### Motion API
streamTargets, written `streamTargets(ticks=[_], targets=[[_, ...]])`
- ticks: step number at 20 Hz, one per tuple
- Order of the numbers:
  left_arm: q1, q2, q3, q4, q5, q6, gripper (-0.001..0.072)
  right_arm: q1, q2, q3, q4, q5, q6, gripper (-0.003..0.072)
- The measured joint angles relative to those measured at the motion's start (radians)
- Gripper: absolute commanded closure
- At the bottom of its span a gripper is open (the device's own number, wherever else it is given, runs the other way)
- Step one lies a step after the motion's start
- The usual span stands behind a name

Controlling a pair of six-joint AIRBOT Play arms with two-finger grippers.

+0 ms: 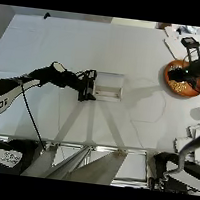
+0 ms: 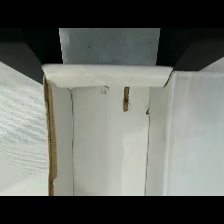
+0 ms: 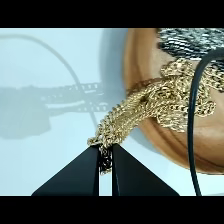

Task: Fold the box and place the chain.

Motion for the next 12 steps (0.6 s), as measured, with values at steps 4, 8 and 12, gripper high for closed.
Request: streamTargets(ticks=[4,8,12], targets=[[0.000,0.000,0.000,0.000,0.000,0.000,0.0455,0.112,0.017,0.000,0.028,0.048,-0.003,0.0676],[0.000,0.000,0.000,0.000,0.000,0.000,0.0455,0.227,0.022,0.000,0.061,0.069,0.002,0.0675],[0.000,0.000,0.000,0.000,0.000,0.000,0.0455,0.347,0.023,0.000,0.079,0.064,0.010,0.0675]])
